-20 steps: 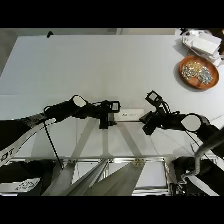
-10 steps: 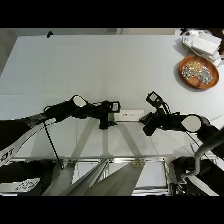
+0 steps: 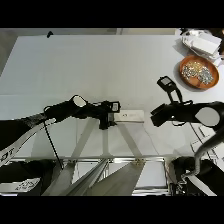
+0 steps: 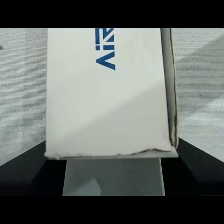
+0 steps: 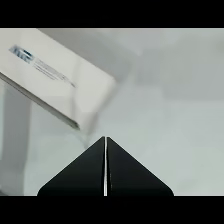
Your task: Fold the box and place the chain.
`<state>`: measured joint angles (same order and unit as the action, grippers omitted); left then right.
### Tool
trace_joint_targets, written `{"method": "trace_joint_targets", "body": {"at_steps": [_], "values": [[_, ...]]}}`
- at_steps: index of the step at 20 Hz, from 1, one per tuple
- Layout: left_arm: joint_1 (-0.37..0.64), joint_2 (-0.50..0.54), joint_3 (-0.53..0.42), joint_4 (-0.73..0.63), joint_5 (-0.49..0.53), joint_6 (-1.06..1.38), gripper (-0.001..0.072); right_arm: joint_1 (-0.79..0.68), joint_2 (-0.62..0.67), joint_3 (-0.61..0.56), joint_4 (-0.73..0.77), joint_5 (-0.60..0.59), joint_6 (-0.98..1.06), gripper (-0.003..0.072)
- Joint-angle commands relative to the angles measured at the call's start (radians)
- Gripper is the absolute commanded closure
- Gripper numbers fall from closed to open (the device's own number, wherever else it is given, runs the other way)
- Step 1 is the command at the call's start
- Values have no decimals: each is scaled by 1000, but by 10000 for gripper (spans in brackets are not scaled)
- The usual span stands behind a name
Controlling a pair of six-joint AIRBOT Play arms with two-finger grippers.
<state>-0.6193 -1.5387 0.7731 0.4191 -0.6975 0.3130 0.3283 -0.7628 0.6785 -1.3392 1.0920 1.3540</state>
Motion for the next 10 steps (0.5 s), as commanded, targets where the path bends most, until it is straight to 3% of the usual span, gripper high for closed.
{"method": "trace_joint_targets", "body": {"at_steps": [1, 5, 10], "values": [[1, 1, 0, 0, 2, 0, 574, -98, 6, 131, -177, 364, 135, 678], [1, 0, 0, 0, 2, 0, 574, -281, 6, 138, -278, 642, 97, 677], [1, 1, 0, 0, 2, 0, 574, -474, 6, 115, -187, 578, 90, 677]]}}
